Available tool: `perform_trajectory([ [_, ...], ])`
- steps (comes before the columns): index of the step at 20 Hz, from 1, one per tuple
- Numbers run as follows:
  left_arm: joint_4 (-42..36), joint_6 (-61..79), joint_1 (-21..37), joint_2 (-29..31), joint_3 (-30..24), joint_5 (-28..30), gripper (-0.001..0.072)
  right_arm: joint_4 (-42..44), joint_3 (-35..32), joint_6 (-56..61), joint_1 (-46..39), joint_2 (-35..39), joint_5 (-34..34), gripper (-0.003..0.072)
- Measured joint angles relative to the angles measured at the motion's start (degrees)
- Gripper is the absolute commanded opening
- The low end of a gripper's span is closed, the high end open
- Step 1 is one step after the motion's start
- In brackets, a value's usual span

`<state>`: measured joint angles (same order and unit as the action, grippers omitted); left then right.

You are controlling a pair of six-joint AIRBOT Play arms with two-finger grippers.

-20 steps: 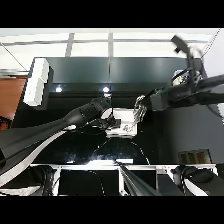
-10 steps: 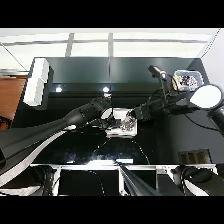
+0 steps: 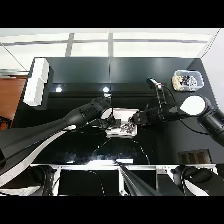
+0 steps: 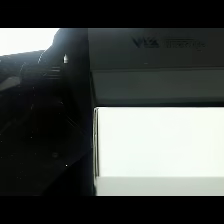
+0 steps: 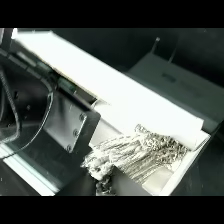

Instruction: Fold the box and place the chain.

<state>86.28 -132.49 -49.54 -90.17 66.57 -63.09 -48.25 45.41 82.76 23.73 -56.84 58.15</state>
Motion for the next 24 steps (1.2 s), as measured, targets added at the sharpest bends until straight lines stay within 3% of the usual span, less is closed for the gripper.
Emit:
perform_trajectory([
  [4, 0.00, -0.02, 0.02, -0.09, 0.00, 0.00, 0.0027, -2.78, 0.83, -0.02, -2.62, 0.70, 0.24, 0.0352],
  [10, -0.02, 0.00, 0.02, -0.26, 0.07, -0.09, 0.0028, -14.60, 2.97, -0.02, -16.52, 8.39, 3.96, 0.0352],
  [14, -0.26, -0.11, 0.24, -0.26, 0.04, -0.04, 0.0030, -17.49, 2.69, -0.17, -21.44, 10.60, 4.11, 0.0352],
  [15, -0.37, -0.48, 0.33, -0.26, 0.04, -0.04, 0.0114, -17.77, 2.27, -0.20, -22.01, 10.84, 3.93, 0.0352],
  [16, -0.42, -1.09, 0.44, -0.26, 0.04, -0.02, 0.0375, -18.03, 1.75, -0.22, -22.36, 10.99, 3.85, 0.0352],
  [17, -0.33, -1.79, 0.48, -0.28, 0.02, -0.04, 0.0591, -18.18, 1.22, -0.22, -22.60, 11.08, 3.80, 0.0352],
  [18, -0.28, -2.71, 0.55, 0.00, 0.20, -0.90, 0.0627, -18.36, 0.76, -0.24, -22.82, 11.21, 3.82, 0.0352],
  [24, 5.49, -3.15, -0.48, 7.08, 1.66, -3.87, 0.0627, -17.97, -0.39, -0.24, -23.28, 11.39, 3.72, 0.0352],
])
